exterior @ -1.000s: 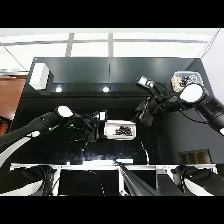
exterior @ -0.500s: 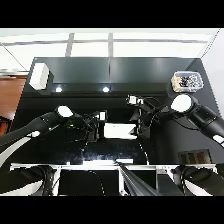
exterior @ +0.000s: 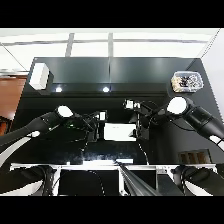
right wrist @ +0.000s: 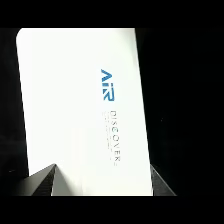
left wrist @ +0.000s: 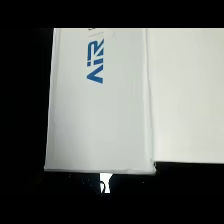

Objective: Fold the box and place the chain.

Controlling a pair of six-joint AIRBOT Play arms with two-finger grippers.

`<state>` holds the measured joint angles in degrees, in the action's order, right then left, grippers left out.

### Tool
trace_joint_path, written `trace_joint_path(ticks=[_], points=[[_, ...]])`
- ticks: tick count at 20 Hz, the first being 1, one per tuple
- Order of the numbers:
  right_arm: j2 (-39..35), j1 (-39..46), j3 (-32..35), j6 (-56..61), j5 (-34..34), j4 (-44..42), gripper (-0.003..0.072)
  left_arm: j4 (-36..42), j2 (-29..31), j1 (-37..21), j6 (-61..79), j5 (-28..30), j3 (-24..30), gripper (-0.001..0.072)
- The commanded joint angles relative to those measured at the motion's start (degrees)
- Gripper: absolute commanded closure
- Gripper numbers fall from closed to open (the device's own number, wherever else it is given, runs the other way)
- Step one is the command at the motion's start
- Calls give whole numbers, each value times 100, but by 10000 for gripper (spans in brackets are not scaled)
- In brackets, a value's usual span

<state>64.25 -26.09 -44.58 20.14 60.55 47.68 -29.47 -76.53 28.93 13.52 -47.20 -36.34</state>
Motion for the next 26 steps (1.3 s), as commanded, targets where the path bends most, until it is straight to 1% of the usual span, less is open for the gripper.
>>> trace_joint_path(ticks=[1, 3, 6, 8, 9, 12, 14, 17, 20, 21, 26], points=[[33, -87, 2, 0, -302, 63, -22, -2, 0, 2, 0, -2, 0, 434], [33, -111, 0, 0, -302, 85, -22, -2, 0, 2, 0, -2, 0, 434], [28, -168, -4, 94, 181, -48, -22, -2, 0, 2, 0, -2, 0, 434], [28, -302, -2, 404, 264, 9, -22, -2, 0, 2, 0, -2, 0, 434], [31, -391, 13, 435, 170, 140, -22, -2, 0, 2, 0, -2, 0, 434], [31, -566, 142, 450, -481, 365, -23, -2, 0, 2, 0, -7, 0, 434], [31, -614, 149, 450, -726, 450, -22, -2, 0, 2, 0, -50, 0, 434], [28, -673, 144, 446, -776, 691, -23, -2, 0, 2, 2, -105, 0, 434], [-11, -680, 138, 448, -815, 721, -20, -4, 0, 2, 2, -101, 0, 434], [-50, -678, 138, 446, -835, 728, 18, -4, 0, 2, 0, -98, 0, 434], [-197, -678, 131, 446, -885, 745, 18, -4, 0, 2, 0, -98, 0, 434]])
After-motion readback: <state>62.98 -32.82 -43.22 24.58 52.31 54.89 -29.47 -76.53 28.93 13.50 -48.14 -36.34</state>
